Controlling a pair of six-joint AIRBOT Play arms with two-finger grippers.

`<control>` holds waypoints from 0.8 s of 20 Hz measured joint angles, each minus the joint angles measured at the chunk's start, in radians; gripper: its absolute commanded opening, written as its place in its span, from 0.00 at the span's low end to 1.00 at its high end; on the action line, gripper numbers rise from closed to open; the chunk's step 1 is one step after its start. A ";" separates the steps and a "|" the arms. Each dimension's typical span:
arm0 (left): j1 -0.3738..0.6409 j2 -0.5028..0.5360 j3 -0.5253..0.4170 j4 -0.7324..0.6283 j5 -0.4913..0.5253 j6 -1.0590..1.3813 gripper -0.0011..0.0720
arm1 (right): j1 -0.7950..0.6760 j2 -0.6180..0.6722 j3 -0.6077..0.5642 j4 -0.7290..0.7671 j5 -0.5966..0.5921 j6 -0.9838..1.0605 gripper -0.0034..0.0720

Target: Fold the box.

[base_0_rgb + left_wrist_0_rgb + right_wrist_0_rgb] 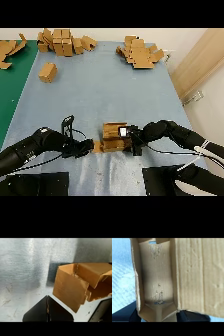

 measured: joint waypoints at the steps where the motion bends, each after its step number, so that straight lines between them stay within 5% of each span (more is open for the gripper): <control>1: 0.000 -0.017 -0.003 -0.020 0.012 0.021 0.03 | 0.000 0.000 0.000 0.000 0.000 0.000 0.72; 16: 0.000 -0.061 -0.010 -0.148 0.135 0.180 0.03 | 0.000 0.000 0.000 0.000 0.000 0.000 0.72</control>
